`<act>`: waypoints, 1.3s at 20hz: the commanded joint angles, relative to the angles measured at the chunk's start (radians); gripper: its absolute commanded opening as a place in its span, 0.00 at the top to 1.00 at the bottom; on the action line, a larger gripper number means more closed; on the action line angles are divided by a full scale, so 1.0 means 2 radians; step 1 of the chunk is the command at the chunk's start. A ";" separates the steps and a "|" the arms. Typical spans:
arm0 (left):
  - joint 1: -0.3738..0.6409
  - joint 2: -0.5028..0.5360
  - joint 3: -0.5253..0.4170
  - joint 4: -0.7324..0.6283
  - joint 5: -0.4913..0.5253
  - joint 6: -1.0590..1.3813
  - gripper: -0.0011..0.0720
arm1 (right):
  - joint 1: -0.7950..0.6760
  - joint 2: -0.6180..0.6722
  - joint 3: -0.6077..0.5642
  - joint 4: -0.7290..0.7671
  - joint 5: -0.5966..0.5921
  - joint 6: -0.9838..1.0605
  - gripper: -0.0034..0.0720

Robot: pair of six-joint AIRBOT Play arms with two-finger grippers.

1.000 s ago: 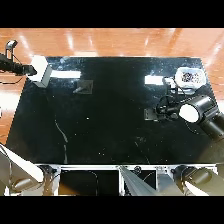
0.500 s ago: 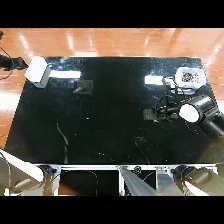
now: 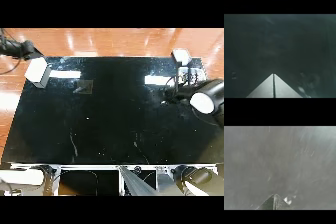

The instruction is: Fold the box and place the chain.

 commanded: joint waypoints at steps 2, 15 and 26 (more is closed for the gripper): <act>-0.110 0.261 -0.295 0.011 -0.145 -0.017 0.96 | -0.041 0.000 0.052 -0.035 0.052 -0.031 0.92; -0.302 0.339 -0.491 0.330 -0.192 -0.326 0.95 | -0.096 0.000 -0.132 0.022 -0.010 -0.026 0.92; -0.302 0.339 -0.489 0.309 -0.189 -0.327 0.95 | -0.096 0.000 -0.132 0.021 -0.012 -0.026 0.92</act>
